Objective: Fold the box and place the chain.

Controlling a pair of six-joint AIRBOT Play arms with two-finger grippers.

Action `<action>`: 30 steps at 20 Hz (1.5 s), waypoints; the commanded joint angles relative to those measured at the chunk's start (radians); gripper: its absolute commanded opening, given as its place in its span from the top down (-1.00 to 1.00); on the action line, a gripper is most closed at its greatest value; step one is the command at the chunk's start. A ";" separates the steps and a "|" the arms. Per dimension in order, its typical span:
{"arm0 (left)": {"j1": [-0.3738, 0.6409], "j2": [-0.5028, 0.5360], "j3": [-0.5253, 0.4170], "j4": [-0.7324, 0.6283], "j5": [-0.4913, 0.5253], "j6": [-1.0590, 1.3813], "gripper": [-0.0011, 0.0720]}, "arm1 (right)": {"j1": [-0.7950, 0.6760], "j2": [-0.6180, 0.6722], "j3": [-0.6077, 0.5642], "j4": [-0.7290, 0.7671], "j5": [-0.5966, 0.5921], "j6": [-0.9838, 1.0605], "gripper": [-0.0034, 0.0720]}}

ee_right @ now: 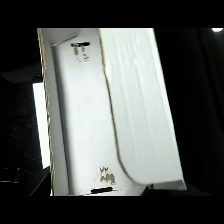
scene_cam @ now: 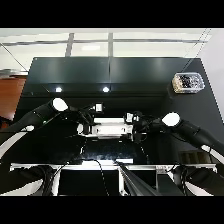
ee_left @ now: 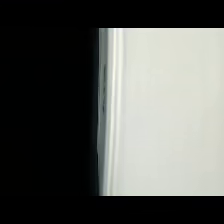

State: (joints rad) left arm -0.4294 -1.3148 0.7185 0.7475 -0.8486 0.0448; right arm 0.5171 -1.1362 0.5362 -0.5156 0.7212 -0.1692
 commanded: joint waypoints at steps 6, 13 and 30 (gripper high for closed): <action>0.000 0.000 0.000 0.000 0.003 -0.024 0.88 | 0.019 -0.087 0.000 0.008 0.037 -0.027 -0.96; -0.001 0.000 0.000 0.007 -0.058 -0.034 0.89 | 0.057 -0.109 0.000 -0.016 -0.009 -0.026 -0.96; -0.001 0.000 0.000 0.056 -0.066 -0.101 0.89 | 0.057 -0.121 -0.001 -0.087 -0.047 0.023 -0.96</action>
State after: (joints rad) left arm -0.4294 -1.3140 0.7185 0.8017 -0.9218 -0.0566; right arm 0.5732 -1.2541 0.5362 -0.5747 0.6891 -0.1734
